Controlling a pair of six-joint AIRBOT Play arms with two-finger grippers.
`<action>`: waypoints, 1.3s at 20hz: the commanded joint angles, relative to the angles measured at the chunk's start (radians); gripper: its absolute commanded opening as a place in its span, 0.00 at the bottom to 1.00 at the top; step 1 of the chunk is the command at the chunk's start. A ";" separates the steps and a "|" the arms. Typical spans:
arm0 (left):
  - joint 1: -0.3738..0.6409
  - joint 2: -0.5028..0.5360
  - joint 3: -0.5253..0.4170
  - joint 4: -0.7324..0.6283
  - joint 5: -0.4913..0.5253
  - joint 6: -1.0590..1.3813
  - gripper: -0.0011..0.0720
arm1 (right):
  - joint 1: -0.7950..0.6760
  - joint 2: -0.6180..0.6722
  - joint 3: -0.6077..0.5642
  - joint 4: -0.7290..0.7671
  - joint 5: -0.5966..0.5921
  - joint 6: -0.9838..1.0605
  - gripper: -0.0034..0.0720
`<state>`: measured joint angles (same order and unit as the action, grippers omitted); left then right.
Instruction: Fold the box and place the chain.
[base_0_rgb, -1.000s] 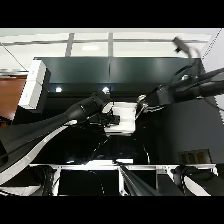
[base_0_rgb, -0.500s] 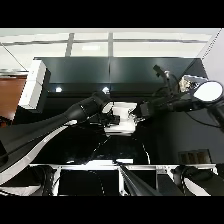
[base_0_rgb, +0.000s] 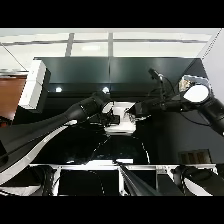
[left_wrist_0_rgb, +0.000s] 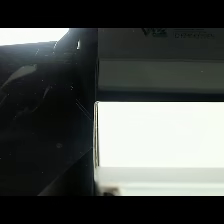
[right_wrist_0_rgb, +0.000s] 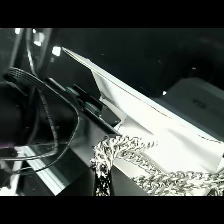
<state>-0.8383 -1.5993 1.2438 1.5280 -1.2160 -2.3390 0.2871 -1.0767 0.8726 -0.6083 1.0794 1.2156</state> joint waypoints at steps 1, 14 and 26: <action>0.001 0.001 0.001 0.000 0.001 0.000 0.06 | -0.055 0.011 0.087 0.002 0.099 -0.001 0.07; 0.001 0.001 0.001 0.000 0.001 0.000 0.06 | -0.067 0.029 0.272 -0.033 0.184 0.088 0.07; 0.001 0.001 0.001 0.000 0.000 0.000 0.06 | 0.047 -0.011 -0.035 -0.153 -0.109 0.150 0.07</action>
<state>-0.8383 -1.5993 1.2438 1.5280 -1.2152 -2.3390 0.3191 -1.0702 0.8719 -0.7460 1.0409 1.3495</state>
